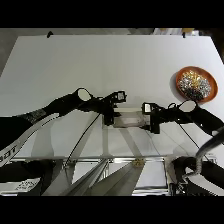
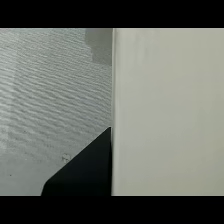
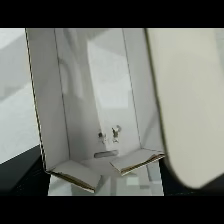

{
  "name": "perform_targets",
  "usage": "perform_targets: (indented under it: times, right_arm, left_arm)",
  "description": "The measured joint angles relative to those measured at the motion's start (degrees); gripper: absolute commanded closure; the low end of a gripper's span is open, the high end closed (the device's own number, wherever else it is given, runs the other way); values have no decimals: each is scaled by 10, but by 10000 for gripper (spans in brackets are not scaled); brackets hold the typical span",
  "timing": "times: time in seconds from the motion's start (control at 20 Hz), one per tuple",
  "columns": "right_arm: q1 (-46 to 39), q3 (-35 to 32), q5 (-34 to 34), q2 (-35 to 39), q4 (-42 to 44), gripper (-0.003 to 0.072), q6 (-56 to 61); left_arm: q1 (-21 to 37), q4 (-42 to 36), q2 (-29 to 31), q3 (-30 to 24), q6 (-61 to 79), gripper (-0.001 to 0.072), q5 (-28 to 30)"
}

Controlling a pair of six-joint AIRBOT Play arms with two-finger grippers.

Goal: Fold the box and place the chain.

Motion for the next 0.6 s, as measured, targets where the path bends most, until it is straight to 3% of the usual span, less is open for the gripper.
perform_targets:
  times: [0.6]
  right_arm:
    - [-7,0,11,-56,43,4,-63]
  left_arm:
    - [0,0,0,0,0,699,0]
